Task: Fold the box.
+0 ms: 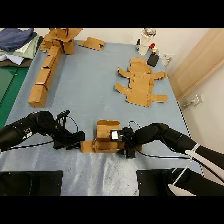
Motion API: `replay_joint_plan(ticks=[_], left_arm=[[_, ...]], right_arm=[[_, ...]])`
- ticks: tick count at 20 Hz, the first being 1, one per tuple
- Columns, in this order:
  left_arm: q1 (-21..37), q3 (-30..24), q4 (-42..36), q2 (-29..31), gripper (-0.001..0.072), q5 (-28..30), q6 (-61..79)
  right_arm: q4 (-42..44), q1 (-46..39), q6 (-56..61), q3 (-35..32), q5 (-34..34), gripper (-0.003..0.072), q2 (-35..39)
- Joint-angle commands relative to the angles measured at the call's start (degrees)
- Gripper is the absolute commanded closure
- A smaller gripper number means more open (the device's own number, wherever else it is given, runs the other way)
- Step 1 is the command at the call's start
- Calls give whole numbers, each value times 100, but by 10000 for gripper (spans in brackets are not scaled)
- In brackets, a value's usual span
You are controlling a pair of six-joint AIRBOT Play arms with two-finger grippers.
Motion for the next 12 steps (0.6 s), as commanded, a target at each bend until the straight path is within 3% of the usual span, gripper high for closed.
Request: replay_joint_plan(ticks=[1, 12], left_arm=[[-122, 7, 33, -63, 699, 129, -127], [-203, 4, 37, -203, 699, 262, -195]], right_arm=[[2, 2, 0, 2, 2, 171, 4], [0, 2, 0, 2, 2, 171, 4]])
